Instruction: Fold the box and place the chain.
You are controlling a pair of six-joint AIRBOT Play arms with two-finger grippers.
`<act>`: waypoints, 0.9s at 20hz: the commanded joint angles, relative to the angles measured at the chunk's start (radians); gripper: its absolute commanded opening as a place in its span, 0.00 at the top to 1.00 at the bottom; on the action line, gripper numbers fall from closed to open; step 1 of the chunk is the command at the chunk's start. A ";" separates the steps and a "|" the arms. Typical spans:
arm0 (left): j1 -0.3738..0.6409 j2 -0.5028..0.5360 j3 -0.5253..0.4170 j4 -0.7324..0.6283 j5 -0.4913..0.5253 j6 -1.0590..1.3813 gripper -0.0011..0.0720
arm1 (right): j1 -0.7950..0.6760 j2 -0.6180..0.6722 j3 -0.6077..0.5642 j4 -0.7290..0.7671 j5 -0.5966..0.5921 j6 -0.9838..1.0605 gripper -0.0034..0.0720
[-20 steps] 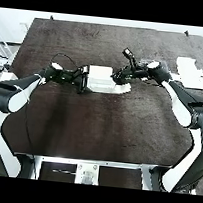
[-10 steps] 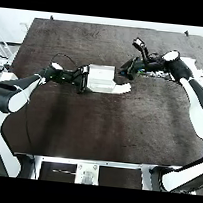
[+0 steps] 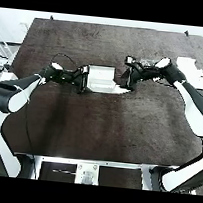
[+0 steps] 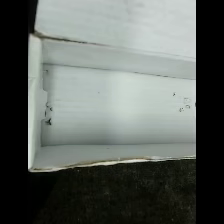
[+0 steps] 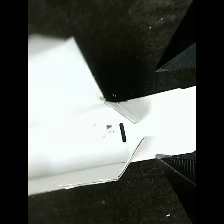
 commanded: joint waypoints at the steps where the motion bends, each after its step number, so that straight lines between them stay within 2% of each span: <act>1: 0.000 -0.001 0.000 0.000 0.000 0.000 0.41 | 0.023 -0.031 -0.003 -0.009 -0.008 -0.066 0.12; 9: 0.000 -0.001 0.000 0.000 0.000 0.000 0.41 | 0.059 -0.048 -0.005 -0.008 -0.058 -0.066 0.18; 11: 0.000 -0.001 0.000 0.000 0.000 0.000 0.41 | 0.071 -0.049 -0.005 -0.003 -0.061 -0.066 0.31; 12: 0.000 -0.001 0.000 0.000 0.000 0.000 0.41 | 0.075 -0.049 -0.005 -0.004 -0.061 -0.066 0.32; 13: 0.000 -0.001 0.000 0.000 0.000 0.000 0.41 | 0.079 -0.051 -0.005 -0.003 -0.061 -0.066 0.41; 14: 0.000 -0.001 0.000 0.000 0.000 0.000 0.41 | 0.082 -0.053 -0.005 0.003 -0.061 -0.066 0.42; 18: 0.000 -0.001 0.000 0.000 0.000 0.000 0.41 | 0.104 -0.064 -0.005 0.058 -0.061 -0.084 0.62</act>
